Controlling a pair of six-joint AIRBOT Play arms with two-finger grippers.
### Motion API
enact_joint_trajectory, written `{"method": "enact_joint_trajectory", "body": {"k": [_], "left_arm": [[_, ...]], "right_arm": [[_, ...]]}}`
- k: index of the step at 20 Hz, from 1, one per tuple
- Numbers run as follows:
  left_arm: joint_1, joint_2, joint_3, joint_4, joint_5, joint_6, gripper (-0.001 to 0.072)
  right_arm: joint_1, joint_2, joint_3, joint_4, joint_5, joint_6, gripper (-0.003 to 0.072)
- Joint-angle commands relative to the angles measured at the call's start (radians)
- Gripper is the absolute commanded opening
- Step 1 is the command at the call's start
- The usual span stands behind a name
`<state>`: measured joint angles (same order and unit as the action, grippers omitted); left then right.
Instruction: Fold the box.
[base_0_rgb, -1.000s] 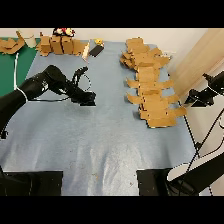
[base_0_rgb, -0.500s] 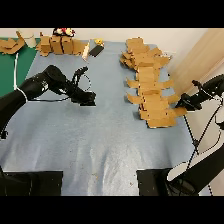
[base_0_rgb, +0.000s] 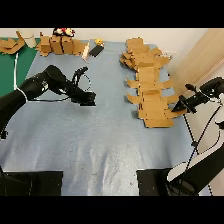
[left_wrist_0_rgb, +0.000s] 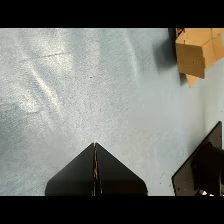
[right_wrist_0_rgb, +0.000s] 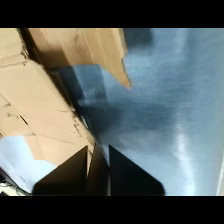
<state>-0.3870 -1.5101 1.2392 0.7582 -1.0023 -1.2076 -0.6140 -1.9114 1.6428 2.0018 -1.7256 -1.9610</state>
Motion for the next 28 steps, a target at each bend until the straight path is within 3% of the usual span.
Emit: {"method": "enact_joint_trajectory", "body": {"k": [1, 6, 9, 16, 20, 28], "left_arm": [[0.000, -0.001, 0.000, 0.000, 0.000, 0.000, 0.0011], [0.000, -0.001, 0.000, 0.000, 0.000, 0.000, 0.0011], [0.000, -0.001, 0.000, 0.000, 0.000, 0.000, 0.0011], [0.000, -0.001, 0.000, 0.000, 0.000, 0.000, 0.0011], [0.000, -0.001, 0.000, 0.000, 0.000, 0.000, 0.0011], [0.000, -0.001, 0.000, 0.000, 0.000, 0.000, 0.0011]], "right_arm": [[0.002, 0.023, -0.060, 0.060, -0.038, -0.001, 0.0041], [0.011, 0.131, -0.063, 0.269, -0.019, -0.011, 0.0006], [0.063, 0.221, -0.082, 0.272, -0.017, 0.021, 0.0005], [0.235, 0.439, -0.291, 0.228, 0.015, 0.130, 0.0005], [0.350, 0.560, -0.348, 0.228, 0.028, 0.216, 0.0005], [0.665, 0.671, -0.416, 0.219, 0.085, 0.441, 0.0005]]}}
